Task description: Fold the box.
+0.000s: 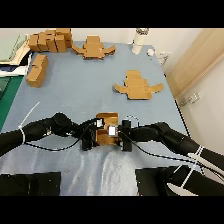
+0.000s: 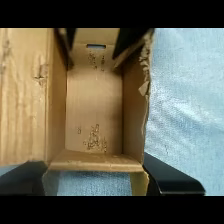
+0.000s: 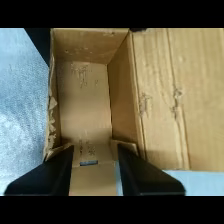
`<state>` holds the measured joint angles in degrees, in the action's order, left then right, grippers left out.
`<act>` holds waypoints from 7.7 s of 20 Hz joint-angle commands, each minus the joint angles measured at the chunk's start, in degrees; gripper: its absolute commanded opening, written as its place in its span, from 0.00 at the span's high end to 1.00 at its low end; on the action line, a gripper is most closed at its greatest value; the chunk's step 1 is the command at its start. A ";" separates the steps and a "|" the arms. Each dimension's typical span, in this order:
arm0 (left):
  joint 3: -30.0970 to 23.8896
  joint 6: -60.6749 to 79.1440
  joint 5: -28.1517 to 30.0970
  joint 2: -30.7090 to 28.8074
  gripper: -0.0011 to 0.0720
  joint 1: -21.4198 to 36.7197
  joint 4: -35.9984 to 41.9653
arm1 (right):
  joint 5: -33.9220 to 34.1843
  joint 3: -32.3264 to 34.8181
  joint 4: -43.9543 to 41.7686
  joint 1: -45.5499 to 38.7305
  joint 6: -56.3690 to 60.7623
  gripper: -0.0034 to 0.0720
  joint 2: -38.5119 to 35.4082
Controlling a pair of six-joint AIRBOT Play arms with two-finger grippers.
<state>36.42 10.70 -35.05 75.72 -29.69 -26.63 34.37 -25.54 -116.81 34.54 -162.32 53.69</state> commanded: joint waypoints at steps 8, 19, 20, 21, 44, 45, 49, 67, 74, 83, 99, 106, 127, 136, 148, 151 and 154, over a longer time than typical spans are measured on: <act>0.04 -0.04 0.00 0.00 0.48 0.02 0.04 | -1.33 0.02 1.33 0.79 0.26 0.11 0.26; 0.04 -0.04 0.02 0.00 0.48 0.02 0.04 | 20.20 -4.11 52.72 -0.74 80.78 0.95 -14.58; 0.04 -0.07 0.02 0.00 0.48 0.02 0.04 | 24.30 -4.37 56.87 -2.32 91.80 0.95 -15.61; 0.04 -0.04 0.02 0.00 0.48 0.02 0.04 | 27.78 -4.24 57.18 -4.74 98.33 0.95 -15.89; 0.04 -0.04 0.00 0.00 0.48 0.02 0.04 | 15.17 -3.43 3.17 -11.91 78.18 0.62 -9.16; 0.04 -0.04 0.00 0.00 0.48 0.02 0.04 | 15.47 -3.43 2.29 -11.91 78.16 0.62 -8.74; 0.04 -0.04 0.00 0.00 0.48 0.02 0.04 | 15.32 -3.45 -0.24 -10.47 78.18 0.46 -6.38; 0.04 -0.04 0.00 0.00 0.48 0.02 0.04 | 27.87 -22.03 23.12 9.01 112.13 0.46 12.79; 0.04 -0.04 0.02 0.00 0.48 0.02 0.04 | 40.85 -31.19 30.12 14.10 120.54 0.47 22.71; 0.04 -0.04 0.00 0.00 0.48 0.02 0.04 | 40.13 -31.30 31.54 14.47 121.20 0.95 22.91; 0.04 -0.07 0.00 0.00 0.48 0.02 0.04 | 54.31 -31.28 37.00 7.08 118.57 0.87 4.04; 0.04 -0.04 0.00 0.02 0.48 0.02 0.04 | 31.28 -31.28 13.92 -21.88 86.14 0.95 19.39; 0.04 -0.04 0.00 0.00 0.48 0.02 0.04 | 23.54 -15.54 -19.87 -9.42 23.74 0.95 10.78; 0.04 -0.04 0.02 0.00 0.48 0.02 0.04 | 0.42 -5.79 0.59 7.52 23.15 0.95 -2.69; 0.04 -0.07 0.02 0.00 0.48 0.02 0.04 | -5.09 0.02 16.35 14.47 19.10 0.34 -8.50; 0.04 -0.07 0.04 0.00 0.48 0.02 0.04 | -5.46 0.02 16.98 14.51 18.58 0.23 -7.56; 0.04 -0.04 0.02 0.00 0.48 0.02 0.04 | -5.35 0.02 16.96 14.56 15.89 0.23 -7.21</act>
<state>36.42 10.63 -35.03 75.75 -29.69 -26.59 29.28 -25.56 -100.71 48.99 -144.24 46.15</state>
